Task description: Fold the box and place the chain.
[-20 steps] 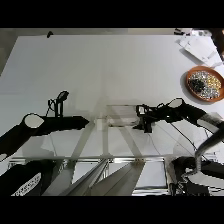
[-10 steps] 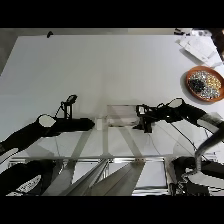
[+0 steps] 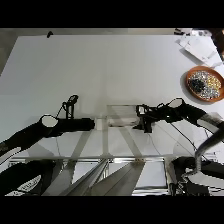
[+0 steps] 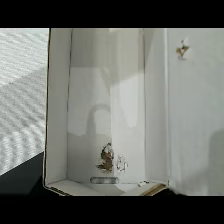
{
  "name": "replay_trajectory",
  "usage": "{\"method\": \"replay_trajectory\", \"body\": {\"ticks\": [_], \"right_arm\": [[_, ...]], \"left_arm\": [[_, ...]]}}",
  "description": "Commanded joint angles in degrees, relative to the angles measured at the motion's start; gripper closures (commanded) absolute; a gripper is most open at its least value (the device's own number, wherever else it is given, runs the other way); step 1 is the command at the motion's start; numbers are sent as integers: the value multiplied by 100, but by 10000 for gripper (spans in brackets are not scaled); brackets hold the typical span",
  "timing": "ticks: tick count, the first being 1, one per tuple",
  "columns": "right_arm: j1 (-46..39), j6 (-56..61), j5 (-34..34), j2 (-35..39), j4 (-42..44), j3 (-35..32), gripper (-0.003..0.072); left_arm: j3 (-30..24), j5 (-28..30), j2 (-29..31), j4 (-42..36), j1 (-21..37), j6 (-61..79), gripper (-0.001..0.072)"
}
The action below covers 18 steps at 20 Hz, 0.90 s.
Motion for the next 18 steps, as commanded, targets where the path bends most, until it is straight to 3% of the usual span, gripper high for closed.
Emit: {"method": "replay_trajectory", "body": {"ticks": [1, 13, 14, 16, 18], "right_arm": [[0, 0, 2, -2, 2, 0, 346], [0, 0, 2, -2, 0, 0, 346], [0, 0, 2, -2, 2, 0, 346], [0, 0, 2, -2, 0, 0, 346], [0, 0, 2, -2, 2, 0, 346]], "left_arm": [[72, 120, -9, -186, -157, 144, 706], [868, 122, -7, -162, -573, 146, 695], [901, 46, -7, -144, -573, 144, 664], [970, -96, -7, -81, -573, 144, 520], [1032, -229, -7, 7, -573, 142, 485]]}}
